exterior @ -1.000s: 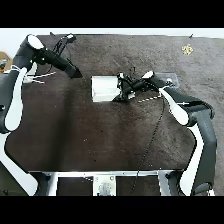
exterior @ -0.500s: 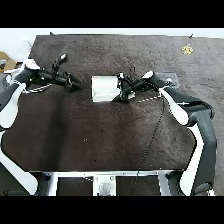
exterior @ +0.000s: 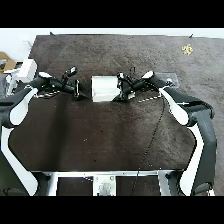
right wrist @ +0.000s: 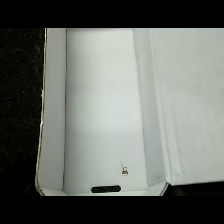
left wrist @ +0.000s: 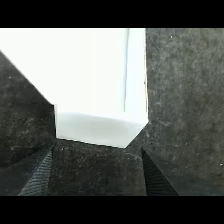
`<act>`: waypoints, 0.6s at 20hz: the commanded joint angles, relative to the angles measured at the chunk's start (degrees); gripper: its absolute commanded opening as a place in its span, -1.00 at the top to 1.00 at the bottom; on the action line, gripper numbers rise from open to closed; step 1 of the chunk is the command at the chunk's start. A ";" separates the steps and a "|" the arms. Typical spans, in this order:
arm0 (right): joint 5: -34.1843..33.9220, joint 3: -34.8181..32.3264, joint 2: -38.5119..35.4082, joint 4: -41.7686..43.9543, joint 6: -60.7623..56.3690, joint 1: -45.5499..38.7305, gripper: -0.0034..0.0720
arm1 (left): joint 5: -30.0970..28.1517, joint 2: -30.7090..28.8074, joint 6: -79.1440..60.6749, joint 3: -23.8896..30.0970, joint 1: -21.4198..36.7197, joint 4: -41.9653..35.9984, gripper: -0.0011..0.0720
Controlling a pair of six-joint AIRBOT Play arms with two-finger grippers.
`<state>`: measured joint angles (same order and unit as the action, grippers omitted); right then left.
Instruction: Fold the box and place the chain.
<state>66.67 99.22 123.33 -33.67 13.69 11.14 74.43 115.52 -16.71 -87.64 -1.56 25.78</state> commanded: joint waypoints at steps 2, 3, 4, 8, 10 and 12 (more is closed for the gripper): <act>0.00 0.00 0.02 0.00 -0.02 -0.02 -0.09 | -0.48 0.68 -3.04 -0.13 -0.66 -0.68 -0.68; 0.00 0.00 0.02 0.00 -0.02 -0.02 -0.09 | -0.42 0.68 -1.97 -0.28 -0.66 -0.07 -0.68; 0.00 -0.02 0.02 0.00 -0.02 -0.02 -0.10 | -0.57 0.70 -1.77 -0.28 -0.66 -0.07 -0.67; 0.00 0.00 0.02 0.00 -0.02 -0.02 -0.09 | 0.66 2.47 -1.31 -2.95 -0.66 0.50 -0.67; -0.02 -0.02 0.02 0.00 -0.02 -0.02 -0.09 | 2.38 2.71 -2.19 -3.04 -0.92 -0.55 -0.69; 0.00 0.00 0.02 0.00 -0.02 -0.02 -0.09 | 4.70 2.71 -4.11 -3.06 -1.01 -0.70 -0.87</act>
